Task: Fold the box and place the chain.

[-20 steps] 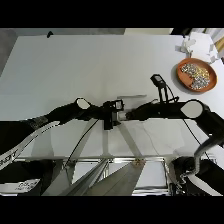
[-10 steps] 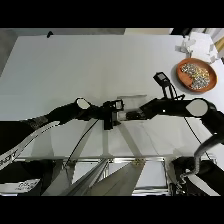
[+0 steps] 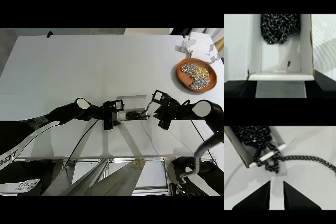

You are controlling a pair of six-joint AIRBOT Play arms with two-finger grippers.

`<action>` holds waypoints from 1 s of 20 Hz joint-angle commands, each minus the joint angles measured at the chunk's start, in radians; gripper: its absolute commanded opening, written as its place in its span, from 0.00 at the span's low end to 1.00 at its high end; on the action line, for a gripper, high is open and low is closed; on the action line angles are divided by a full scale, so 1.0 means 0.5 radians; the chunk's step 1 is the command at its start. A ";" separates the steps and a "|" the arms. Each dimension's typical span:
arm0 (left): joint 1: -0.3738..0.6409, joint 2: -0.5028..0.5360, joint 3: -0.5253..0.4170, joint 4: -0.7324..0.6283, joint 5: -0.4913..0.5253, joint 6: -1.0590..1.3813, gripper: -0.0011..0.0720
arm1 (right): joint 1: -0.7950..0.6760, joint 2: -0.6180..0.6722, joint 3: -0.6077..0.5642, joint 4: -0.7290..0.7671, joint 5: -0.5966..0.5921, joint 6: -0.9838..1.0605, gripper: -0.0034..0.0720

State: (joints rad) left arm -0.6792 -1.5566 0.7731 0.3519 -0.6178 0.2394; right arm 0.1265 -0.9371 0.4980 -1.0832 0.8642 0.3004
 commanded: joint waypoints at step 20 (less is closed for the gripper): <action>0.000 0.002 0.001 0.001 0.000 0.000 0.36 | 0.165 -0.378 -0.078 0.134 -0.389 -0.229 0.25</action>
State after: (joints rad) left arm -0.6792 -1.5566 0.7731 0.3519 -0.6178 0.2394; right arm 0.2081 -1.1095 0.4641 -1.0126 0.6601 0.1783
